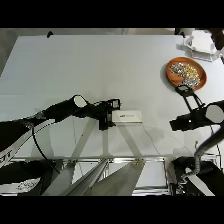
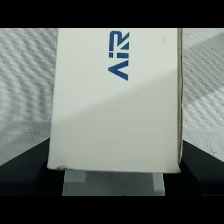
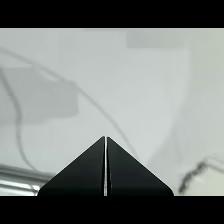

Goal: Fold the box and place the chain.

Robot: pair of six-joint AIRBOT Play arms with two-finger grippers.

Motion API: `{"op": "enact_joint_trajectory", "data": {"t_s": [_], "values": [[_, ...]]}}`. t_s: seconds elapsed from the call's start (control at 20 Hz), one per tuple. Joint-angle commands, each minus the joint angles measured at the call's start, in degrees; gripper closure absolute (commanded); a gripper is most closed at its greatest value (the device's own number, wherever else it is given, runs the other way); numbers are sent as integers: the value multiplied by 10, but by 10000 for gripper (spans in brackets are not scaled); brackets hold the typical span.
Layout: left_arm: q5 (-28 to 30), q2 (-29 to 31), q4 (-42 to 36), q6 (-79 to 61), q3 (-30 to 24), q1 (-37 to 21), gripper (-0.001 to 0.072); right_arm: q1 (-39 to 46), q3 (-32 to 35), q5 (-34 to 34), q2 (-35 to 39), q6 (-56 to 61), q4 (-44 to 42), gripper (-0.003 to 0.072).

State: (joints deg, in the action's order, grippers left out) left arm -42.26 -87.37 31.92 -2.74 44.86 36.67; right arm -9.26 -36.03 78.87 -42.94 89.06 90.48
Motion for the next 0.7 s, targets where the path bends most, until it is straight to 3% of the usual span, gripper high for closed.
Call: {"op": "enact_joint_trajectory", "data": {"t_s": [0.0,0.25,0.65], "values": [[0,0,0,0,0,0,298,106,1,65,-4,35,35,676],[-9,0,-2,6,0,1,300,198,30,62,-31,24,25,673],[-8,0,-2,6,0,1,298,201,43,-10,-35,19,-40,672]]}}
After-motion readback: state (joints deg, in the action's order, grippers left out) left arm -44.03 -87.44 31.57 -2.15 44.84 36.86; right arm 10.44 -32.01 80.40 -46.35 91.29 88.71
